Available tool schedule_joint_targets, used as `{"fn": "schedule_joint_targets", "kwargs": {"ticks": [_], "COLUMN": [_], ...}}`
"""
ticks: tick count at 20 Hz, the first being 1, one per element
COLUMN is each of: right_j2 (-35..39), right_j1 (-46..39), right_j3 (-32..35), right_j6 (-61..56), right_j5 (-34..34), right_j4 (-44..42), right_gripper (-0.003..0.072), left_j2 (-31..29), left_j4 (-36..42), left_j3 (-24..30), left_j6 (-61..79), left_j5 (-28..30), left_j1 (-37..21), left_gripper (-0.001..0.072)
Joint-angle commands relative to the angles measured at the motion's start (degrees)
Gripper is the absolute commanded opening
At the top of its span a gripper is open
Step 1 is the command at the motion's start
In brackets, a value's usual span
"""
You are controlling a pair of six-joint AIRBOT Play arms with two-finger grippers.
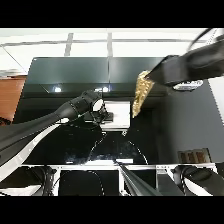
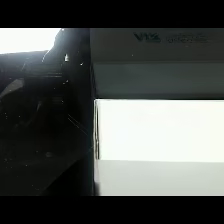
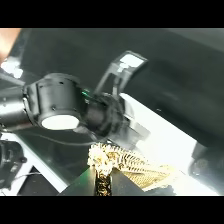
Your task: Fold the box and place the chain.
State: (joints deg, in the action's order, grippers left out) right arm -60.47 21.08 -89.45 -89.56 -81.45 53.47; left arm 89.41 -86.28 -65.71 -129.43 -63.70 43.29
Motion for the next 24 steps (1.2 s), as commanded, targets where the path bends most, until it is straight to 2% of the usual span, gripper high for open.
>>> {"fn": "schedule_joint_targets", "kwargs": {"ticks": [1, 4, 7, 11, 14, 16, 17, 18, 19, 24], "right_j2": [-2.0, -4.2, -5.7, -5.9, -6.1, -7.0, -7.4, -7.4, -7.3, -1.0], "right_j1": [3.8, 4.1, 5.3, 6.9, 8.8, 10.1, 10.5, 10.4, 9.6, -2.0], "right_j3": [5.2, 9.4, 17.6, 28.8, 32.7, 32.9, 32.9, 32.9, 32.5, 31.9], "right_j6": [0.0, 0.0, 0.0, -1.1, -2.2, -2.4, -2.4, -2.4, -2.4, -2.4], "right_j5": [7.8, 9.9, 12.2, 22.2, 29.4, 30.8, 31.2, 30.8, 29.0, 16.9], "right_j4": [-1.0, -0.9, 2.3, 3.6, 2.4, 1.3, 1.1, 1.1, 1.3, 10.1], "right_gripper": [0.0018, 0.0018, 0.0019, 0.0019, 0.002, 0.0022, 0.009, 0.0312, 0.0414, 0.0413], "left_j2": [0.0, 0.0, 0.0, 0.0, 0.0, 0.0, 0.0, 0.0, 0.0, 0.0], "left_j4": [0.0, 0.0, 0.0, 0.0, 0.0, 0.0, 0.0, 0.0, 0.0, 0.0], "left_j3": [0.0, 0.0, 0.0, 0.0, 0.0, 0.0, 0.0, 0.0, 0.0, 0.0], "left_j6": [0.0, 0.0, 0.0, 0.0, 0.0, 0.0, 0.0, 0.0, 0.0, 0.0], "left_j5": [0.0, 0.0, 0.0, 0.0, 0.0, 0.0, 0.0, 0.0, 0.0, 0.0], "left_j1": [0.0, 0.0, 0.0, 0.0, 0.0, 0.0, 0.0, 0.0, 0.0, 0.0], "left_gripper": [0.0027, 0.0027, 0.0027, 0.0027, 0.0027, 0.0027, 0.0027, 0.0027, 0.0027, 0.0027]}}
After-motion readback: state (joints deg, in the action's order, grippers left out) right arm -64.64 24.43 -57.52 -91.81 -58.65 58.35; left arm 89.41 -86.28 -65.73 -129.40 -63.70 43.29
